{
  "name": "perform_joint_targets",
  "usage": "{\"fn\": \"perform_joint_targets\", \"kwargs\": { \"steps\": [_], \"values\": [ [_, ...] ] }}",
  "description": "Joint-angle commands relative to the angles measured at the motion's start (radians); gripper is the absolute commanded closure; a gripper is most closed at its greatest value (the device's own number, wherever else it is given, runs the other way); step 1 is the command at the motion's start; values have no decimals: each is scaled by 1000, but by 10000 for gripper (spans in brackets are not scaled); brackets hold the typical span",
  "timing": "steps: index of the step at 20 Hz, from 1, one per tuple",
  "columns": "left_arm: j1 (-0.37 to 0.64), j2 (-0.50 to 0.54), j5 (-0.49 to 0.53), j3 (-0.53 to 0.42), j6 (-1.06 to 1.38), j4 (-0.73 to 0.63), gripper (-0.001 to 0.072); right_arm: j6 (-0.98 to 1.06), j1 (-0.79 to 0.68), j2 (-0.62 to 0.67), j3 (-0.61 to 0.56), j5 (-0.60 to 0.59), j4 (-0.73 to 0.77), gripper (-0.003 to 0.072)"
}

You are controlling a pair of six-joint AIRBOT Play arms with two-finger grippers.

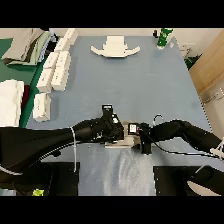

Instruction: Fold the box.

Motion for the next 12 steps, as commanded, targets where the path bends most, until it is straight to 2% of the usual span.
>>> {"fn": "perform_joint_targets", "kwargs": {
  "steps": [1, 7, 9, 12],
  "values": [
    [-1, 10, -26, 5, -13, 20, 235, 0, 0, -1, 0, 1, 2, 237],
    [-1, 27, -74, 5, -12, 24, 238, 0, 0, -1, 0, 0, 2, 237],
    [5, 60, -74, 3, 3, 28, 350, 0, 0, -1, 0, 0, 2, 237],
    [23, 99, -71, -4, 19, 32, 353, 0, 0, -1, 0, 0, 2, 237]
  ]
}}
